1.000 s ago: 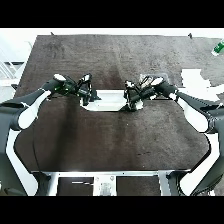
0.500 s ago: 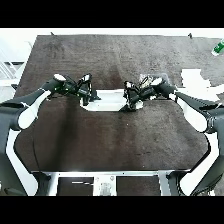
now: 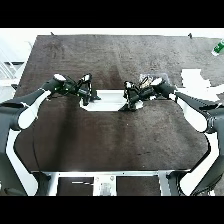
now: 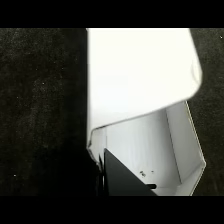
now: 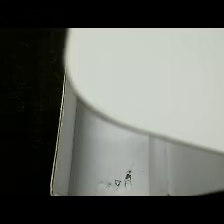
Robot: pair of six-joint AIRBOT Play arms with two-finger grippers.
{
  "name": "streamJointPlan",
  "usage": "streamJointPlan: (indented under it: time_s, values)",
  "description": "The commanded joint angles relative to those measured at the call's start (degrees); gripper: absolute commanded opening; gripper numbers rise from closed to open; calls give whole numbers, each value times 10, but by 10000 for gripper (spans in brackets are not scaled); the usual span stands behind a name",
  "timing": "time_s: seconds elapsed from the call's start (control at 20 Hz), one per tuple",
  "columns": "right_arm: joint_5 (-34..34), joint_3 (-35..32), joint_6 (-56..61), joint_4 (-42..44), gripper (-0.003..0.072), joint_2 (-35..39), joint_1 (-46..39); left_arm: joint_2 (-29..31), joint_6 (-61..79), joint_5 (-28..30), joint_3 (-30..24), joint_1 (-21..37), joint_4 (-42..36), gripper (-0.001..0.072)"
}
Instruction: Fold the box and place the chain.
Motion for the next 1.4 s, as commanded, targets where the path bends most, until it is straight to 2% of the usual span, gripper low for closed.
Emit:
streamJointPlan:
  time_s: [0.0, 0.55, 0.6, 0.65, 0.7, 0.95, 1.2, 1.35]
  values:
    - [-1, 1, -1, 0, 494, 0, 0, 0, 0, 2, 0, 0, 0, 17]
    - [-1, 0, -1, 0, 494, 0, 0, 0, 0, -4, 0, 0, -1, 18]
    - [-1, 0, -1, 0, 494, 0, 0, 0, 2, -9, 0, 0, -1, 56]
    - [-1, 0, -1, 0, 494, 0, 0, 0, 3, -14, 0, 0, -2, 282]
    - [-1, 0, -1, 0, 494, 0, 0, 0, 3, -17, 0, 0, -5, 410]
    - [-1, 0, -1, 0, 494, 0, 0, 0, 1, -28, 11, 0, -4, 407]
    - [-1, 0, -1, 0, 494, 0, 0, 0, -72, -122, 84, 18, 50, 406]
    - [-1, 0, -1, 0, 494, 0, 0, 0, -86, -178, 122, 39, 53, 402]
